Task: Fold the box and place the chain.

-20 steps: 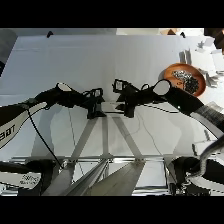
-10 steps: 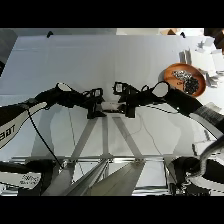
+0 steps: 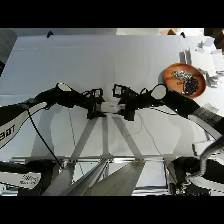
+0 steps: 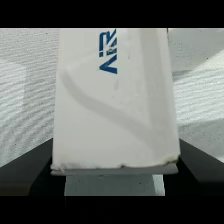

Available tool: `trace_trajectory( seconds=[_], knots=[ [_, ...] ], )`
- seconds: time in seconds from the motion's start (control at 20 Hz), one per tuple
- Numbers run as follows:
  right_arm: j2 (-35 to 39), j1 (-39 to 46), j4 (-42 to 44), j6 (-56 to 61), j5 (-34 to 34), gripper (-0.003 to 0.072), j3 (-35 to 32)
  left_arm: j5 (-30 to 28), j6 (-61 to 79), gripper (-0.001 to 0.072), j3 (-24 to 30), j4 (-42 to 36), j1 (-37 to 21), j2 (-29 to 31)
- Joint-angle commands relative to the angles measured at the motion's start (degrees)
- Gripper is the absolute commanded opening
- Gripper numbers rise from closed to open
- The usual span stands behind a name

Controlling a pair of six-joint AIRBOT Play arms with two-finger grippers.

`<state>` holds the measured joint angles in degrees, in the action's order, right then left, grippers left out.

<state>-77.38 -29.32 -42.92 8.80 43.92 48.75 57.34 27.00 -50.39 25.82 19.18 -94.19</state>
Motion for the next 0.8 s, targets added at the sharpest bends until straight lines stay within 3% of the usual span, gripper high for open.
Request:
trace_trajectory(
  seconds=[0.0, 0.4, 0.45, 0.5, 0.55, 0.6, 0.75],
  knots=[
    [0.0, -0.4, 0.0, 0.2, -0.3, 0.0478, -0.4, -0.1, 0.0, 0.0393, 0.0, -0.1, 0.0, 0.0],
    [4.9, 1.6, 3.0, 2.5, 1.1, 0.0468, -0.3, -0.1, 0.0, 0.0393, 0.0, -0.1, 0.0, 0.0],
    [5.3, 2.1, 3.9, 4.2, 2.8, 0.0407, 0.1, -0.1, 0.0, 0.0393, 0.0, -0.1, 0.0, 0.0],
    [5.2, 2.9, 5.4, 6.0, 5.4, 0.0277, 0.8, -0.1, 0.0, 0.0393, 0.0, -0.1, 0.0, 0.0],
    [5.1, 3.5, 6.9, 7.8, 7.1, 0.0075, 1.4, -0.1, 0.0, 0.0393, 0.0, -0.1, 0.0, 0.0],
    [5.0, 4.1, 8.8, 10.4, 7.4, 0.0011, 2.0, -0.1, 0.0, 0.0393, 0.0, -0.1, 0.0, 0.0],
    [1.5, 5.9, 17.1, 20.7, 7.5, 0.0010, 2.5, -0.1, 0.0, 0.0393, 0.0, -0.1, 0.0, 0.0]
  ],
)
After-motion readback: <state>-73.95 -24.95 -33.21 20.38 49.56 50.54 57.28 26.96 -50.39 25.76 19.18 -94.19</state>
